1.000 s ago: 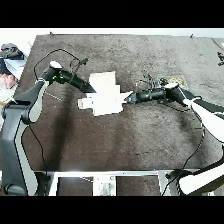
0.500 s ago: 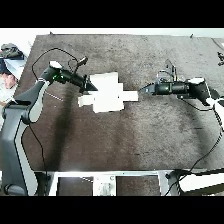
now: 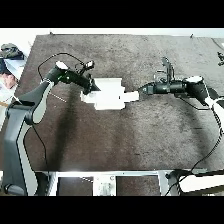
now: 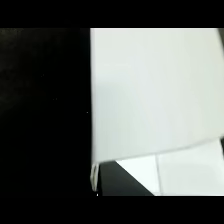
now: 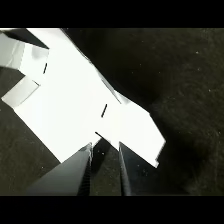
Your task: Fold the box and place the chain.
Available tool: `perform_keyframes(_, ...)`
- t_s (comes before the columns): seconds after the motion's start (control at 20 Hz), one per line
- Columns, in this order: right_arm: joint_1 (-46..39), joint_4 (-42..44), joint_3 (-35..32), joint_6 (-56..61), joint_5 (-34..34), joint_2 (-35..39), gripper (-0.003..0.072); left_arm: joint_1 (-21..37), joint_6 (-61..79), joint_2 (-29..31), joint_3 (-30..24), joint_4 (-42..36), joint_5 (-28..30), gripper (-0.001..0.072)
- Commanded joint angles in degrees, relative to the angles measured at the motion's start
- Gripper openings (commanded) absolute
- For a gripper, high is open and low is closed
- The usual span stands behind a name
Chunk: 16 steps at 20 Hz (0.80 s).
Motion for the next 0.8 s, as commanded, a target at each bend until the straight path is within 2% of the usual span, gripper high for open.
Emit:
perform_keyframes(0.0,0.8,-0.2,0.0,-2.7,-0.1,0.0,0.0235,-0.1,0.5,0.1,0.1,1.8,1.9,0.0009)
perform_keyframes(0.2,3.0,-1.5,0.0,-8.3,-0.1,0.0,0.0236,0.0,0.7,0.1,0.0,2.1,3.5,0.0009)
perform_keyframes(0.25,3.9,-2.6,0.0,-10.5,-0.1,0.0,0.0289,0.0,1.0,0.1,0.0,2.3,4.0,0.0009)
perform_keyframes(0.3,5.0,-3.8,-0.1,-12.9,-0.1,0.0,0.0485,0.0,1.0,0.1,0.0,2.5,4.4,0.0009)
perform_keyframes(0.35,6.4,-5.0,-0.1,-14.2,-0.4,0.0,0.0600,0.0,1.0,0.1,0.0,2.9,4.6,0.0009)
perform_keyframes(0.55,11.8,-10.7,-0.1,-21.2,-2.2,0.0,0.0601,0.0,1.1,0.1,-0.5,3.4,5.7,0.0009)
perform_keyframes(0.75,16.4,-16.0,-0.1,-22.1,-6.9,0.0,0.0602,0.0,3.6,0.1,-1.8,3.4,6.4,0.0011)
